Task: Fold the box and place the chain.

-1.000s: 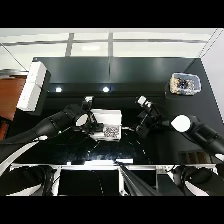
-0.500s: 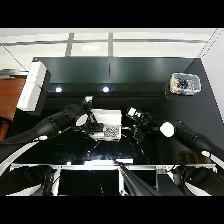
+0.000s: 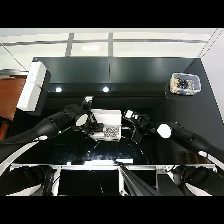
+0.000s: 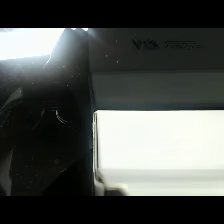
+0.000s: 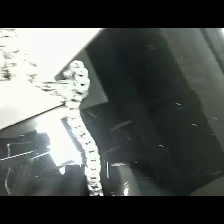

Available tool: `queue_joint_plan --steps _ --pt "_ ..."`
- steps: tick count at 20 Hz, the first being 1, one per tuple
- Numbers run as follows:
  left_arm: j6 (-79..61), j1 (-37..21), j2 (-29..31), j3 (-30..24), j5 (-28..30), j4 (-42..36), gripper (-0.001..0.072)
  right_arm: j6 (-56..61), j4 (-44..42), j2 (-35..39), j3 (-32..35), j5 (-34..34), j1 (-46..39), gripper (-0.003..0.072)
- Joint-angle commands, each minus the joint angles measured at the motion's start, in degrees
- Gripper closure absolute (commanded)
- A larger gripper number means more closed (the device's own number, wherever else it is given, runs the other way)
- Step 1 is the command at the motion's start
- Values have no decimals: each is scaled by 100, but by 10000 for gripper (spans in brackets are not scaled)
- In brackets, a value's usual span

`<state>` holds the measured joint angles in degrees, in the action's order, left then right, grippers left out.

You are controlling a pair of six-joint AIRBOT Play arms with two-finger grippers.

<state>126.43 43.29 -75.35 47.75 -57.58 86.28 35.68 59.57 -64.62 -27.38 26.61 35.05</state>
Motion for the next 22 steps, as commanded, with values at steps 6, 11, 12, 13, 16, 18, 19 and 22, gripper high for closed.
queue_joint_plan --steps 6,11,12,13,16,18,19,22 --pt "0 2 2 7 7 0 680 162 52 55 -81 385 4 664" --pt "-2 2 2 7 7 0 680 772 59 684 -461 1637 -205 664" --pt "0 2 2 7 7 2 680 892 59 901 -546 1869 -306 664" --pt "0 2 2 7 7 0 680 1016 61 1152 -660 2122 -428 664" --pt "-2 2 2 7 9 2 680 1388 17 1770 -1158 2820 -737 665" --pt "0 2 2 7 11 2 680 1506 -341 1980 -1558 3018 -804 665" --pt "0 2 2 7 11 2 680 1504 -706 1996 -1716 3001 -802 665" --pt "-2 2 2 7 11 2 680 1381 -2299 1976 -1840 2579 -796 666"
